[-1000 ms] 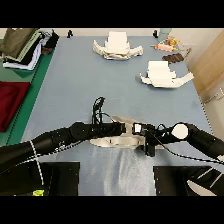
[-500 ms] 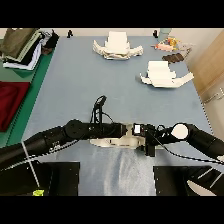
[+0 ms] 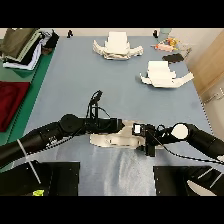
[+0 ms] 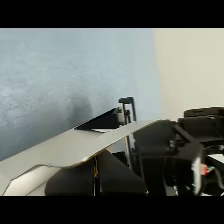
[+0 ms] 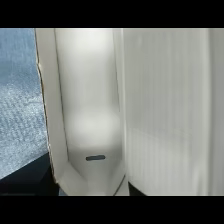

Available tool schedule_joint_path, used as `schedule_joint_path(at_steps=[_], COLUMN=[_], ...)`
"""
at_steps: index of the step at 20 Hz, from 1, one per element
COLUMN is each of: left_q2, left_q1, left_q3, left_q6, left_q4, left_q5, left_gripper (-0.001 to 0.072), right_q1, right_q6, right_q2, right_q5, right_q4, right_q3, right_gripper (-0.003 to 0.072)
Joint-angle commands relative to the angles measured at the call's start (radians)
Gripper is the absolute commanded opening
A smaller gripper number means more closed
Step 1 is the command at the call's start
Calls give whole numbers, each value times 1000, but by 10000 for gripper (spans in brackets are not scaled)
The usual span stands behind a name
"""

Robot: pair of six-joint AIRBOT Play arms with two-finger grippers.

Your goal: Fold the box.

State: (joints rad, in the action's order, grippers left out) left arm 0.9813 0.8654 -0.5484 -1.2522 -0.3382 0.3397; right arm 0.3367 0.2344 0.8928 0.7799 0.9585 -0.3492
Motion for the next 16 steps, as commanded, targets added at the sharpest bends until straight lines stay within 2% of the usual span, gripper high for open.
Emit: schedule_joint_path(at_steps=[1, 8, 13, 16], left_q2=[71, 150, 138, 89], left_q1=[-44, -48, -121, -147], left_q3=[-1, -1, -3, -29], left_q6=[10, 9, 40, 109], left_q4=[-6, -7, -6, -6], left_q5=[49, 23, 8, 11], left_gripper=[12, 13, 13, 13], right_q1=[0, 0, 0, 0], right_q6=[1, 1, 1, 1], right_q2=[-1, -1, -1, -1], right_q5=[0, 0, 0, 0], right_q4=[-2, -2, -2, -2], right_q3=[-1, -1, -1, -1], right_gripper=[443, 442, 442, 442])
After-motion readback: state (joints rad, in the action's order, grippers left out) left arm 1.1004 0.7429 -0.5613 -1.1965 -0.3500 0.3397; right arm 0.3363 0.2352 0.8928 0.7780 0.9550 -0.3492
